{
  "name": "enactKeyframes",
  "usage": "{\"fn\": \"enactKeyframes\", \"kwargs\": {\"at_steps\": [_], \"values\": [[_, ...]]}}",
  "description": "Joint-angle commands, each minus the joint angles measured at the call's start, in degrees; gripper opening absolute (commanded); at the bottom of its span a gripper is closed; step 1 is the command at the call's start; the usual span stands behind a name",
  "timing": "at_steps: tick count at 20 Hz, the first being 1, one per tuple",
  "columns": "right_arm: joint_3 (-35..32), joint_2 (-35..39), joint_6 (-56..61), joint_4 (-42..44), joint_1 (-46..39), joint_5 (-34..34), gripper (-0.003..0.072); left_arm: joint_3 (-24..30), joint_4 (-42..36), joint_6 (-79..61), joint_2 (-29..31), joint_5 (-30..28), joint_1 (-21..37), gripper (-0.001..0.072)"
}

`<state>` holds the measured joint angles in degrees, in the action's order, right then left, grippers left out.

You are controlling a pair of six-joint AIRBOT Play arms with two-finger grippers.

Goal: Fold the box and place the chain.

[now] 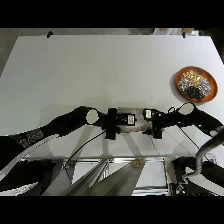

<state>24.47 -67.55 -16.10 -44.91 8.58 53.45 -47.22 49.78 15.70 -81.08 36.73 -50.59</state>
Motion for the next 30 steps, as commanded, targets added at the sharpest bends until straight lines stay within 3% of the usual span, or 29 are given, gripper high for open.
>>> {"fn": "enactKeyframes", "kwargs": {"at_steps": [1,3,9,13,19,24,30], "values": [[0.0,0.0,0.2,0.1,0.0,-0.1,0.0315,0.0,1.4,2.7,2.1,0.5,0.2,0.0217],[0.0,0.0,0.1,0.1,0.0,-0.1,0.0315,0.0,4.0,7.6,5.6,3.7,1.6,0.0007],[0.0,0.0,0.1,0.1,0.0,-0.1,0.0315,0.0,17.7,40.3,18.5,19.1,8.8,0.0003],[0.0,0.0,0.1,0.1,0.0,-0.1,0.0315,0.5,18.7,59.8,21.3,27.5,13.6,0.0003],[0.0,0.0,0.1,0.1,0.0,-0.1,0.0315,7.8,10.8,72.9,13.9,17.7,15.6,0.0003],[0.0,0.0,0.2,0.1,0.0,-0.1,0.0315,7.8,-1.2,72.8,4.4,12.8,14.0,0.0004],[0.0,0.0,0.2,0.1,0.0,-0.1,0.0315,7.8,-5.4,72.8,3.4,10.6,11.3,0.0004]]}}
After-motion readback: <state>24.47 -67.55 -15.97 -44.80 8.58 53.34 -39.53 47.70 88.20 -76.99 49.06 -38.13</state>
